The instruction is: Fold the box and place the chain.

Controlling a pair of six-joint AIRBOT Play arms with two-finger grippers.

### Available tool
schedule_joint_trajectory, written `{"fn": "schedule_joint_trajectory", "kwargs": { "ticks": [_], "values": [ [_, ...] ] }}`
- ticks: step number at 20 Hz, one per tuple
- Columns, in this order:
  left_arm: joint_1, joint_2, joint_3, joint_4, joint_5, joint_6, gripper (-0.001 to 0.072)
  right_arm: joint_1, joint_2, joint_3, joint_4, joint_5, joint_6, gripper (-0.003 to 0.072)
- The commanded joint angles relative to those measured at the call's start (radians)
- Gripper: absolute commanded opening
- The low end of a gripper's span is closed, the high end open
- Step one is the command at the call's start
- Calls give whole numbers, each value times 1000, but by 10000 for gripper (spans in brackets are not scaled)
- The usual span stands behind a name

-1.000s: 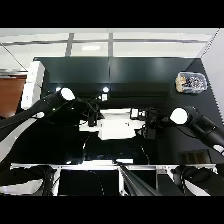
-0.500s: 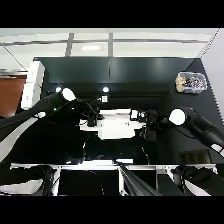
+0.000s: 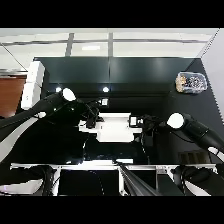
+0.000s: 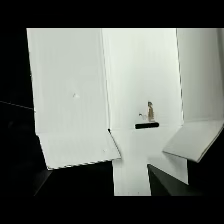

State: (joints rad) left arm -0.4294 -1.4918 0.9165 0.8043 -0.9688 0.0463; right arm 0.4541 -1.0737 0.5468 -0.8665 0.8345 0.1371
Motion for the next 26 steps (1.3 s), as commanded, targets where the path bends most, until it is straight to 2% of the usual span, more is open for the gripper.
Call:
{"fn": "schedule_joint_trajectory", "kwargs": {
  "ticks": [1,6,11,14,17,19,26],
  "values": [
    [0,-1,0,-2,-3,3,25,44,-28,-5,47,-26,-42,635],
    [0,-1,0,-2,-3,3,25,99,-71,-7,54,-62,-42,635],
    [0,-1,0,-2,-3,3,25,98,-69,-7,142,-97,5,635],
    [0,-1,0,-1,-2,3,26,80,-35,7,110,-111,27,635],
    [0,-1,0,-1,-2,3,25,63,23,30,7,-169,23,636],
    [0,-1,0,-2,-2,3,26,62,42,54,-34,-162,23,636],
    [0,-1,0,-2,-1,3,26,-19,38,88,48,-134,22,635]
  ]
}}
